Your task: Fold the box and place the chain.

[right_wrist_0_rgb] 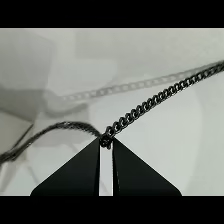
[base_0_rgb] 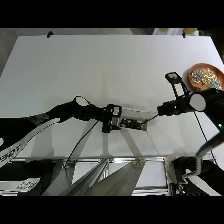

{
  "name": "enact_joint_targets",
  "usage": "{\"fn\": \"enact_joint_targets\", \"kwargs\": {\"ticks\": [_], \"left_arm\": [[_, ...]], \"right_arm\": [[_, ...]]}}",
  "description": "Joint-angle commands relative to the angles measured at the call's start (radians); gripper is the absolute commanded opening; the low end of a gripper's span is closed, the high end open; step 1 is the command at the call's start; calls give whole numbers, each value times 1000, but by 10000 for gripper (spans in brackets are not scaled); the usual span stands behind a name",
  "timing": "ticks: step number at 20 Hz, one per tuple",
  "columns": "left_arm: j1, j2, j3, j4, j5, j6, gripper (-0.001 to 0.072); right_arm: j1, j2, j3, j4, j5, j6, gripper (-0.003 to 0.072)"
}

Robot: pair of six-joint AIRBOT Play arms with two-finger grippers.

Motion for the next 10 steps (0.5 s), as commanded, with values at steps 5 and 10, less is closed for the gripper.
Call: {"fn": "enact_joint_targets", "kwargs": {"ticks": [5, 10], "left_arm": [[0, 0, 0, 0, 0, 0, 15], [0, 0, 0, 0, 0, 0, 15]], "right_arm": [[154, 327, 1, 193, 93, 71, 17], [244, 377, 1, 297, 69, 94, 17]]}}
